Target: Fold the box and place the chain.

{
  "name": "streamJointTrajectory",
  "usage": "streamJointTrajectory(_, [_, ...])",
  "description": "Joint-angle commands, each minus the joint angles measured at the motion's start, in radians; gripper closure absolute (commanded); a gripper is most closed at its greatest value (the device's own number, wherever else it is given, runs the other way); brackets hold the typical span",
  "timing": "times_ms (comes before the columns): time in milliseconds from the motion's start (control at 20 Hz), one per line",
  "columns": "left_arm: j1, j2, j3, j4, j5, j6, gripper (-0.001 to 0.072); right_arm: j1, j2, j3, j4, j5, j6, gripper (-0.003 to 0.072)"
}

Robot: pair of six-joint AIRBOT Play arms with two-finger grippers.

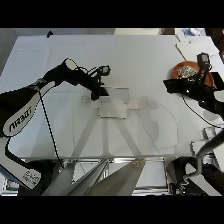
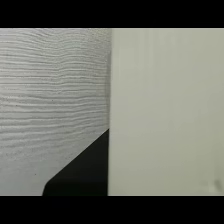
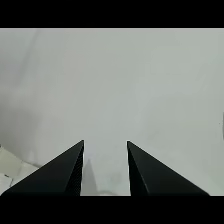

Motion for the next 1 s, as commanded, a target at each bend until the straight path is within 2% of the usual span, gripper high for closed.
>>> streamJointTrajectory(0, [-0.001, -0.002, 0.0, 0.005, 0.002, 0.0, 0.0698, 0.0, 0.0, 0.001, 0.0, 0.057, -0.006, 0.0415])
streamJointTrajectory(100, [-0.002, -0.002, 0.0, 0.005, 0.002, 0.0, 0.0698, 0.0, 0.0, 0.005, 0.011, 0.165, -0.071, 0.0415])
streamJointTrajectory(200, [-0.002, -0.002, 0.0, 0.005, 0.002, 0.0, 0.0698, 0.0, 0.0, 0.027, 0.04, 0.354, -0.194, 0.0379])
streamJointTrajectory(250, [-0.002, -0.002, 0.0, 0.005, 0.002, 0.0, 0.0698, 0.0, 0.0, 0.042, 0.059, 0.449, -0.235, 0.031])
streamJointTrajectory(300, [-0.002, -0.002, 0.0, 0.005, 0.002, 0.0, 0.0698, 0.0, 0.0, 0.056, 0.072, 0.528, -0.24, 0.0184])
streamJointTrajectory(350, [-0.002, -0.002, 0.0, 0.005, 0.002, 0.0, 0.0698, 0.0, 0.0, 0.067, 0.078, 0.587, -0.24, 0.0124])
streamJointTrajectory(500, [-0.002, -0.002, 0.0, 0.005, 0.002, 0.0, 0.0698, 0.033, 0.0, 0.074, 0.066, 0.686, -0.288, 0.0123])
streamJointTrajectory(550, [-0.002, -0.002, 0.0, 0.005, 0.002, 0.0, 0.0698, 0.058, 0.0, 0.074, 0.052, 0.71, -0.328, 0.0096])
streamJointTrajectory(600, [-0.002, -0.002, 0.0, 0.005, 0.002, 0.0, 0.0698, 0.095, 0.0, 0.074, 0.031, 0.724, -0.377, 0.0057])
streamJointTrajectory(700, [-0.002, -0.002, 0.0, 0.005, 0.002, 0.0, 0.0698, 0.177, 0.0, 0.074, -0.023, 0.703, -0.479, 0.0057])
streamJointTrajectory(950, [-0.002, -0.002, 0.0, 0.005, 0.002, 0.0, 0.0698, 0.369, 0.0, 0.074, -0.158, 0.435, -0.584, 0.0048])
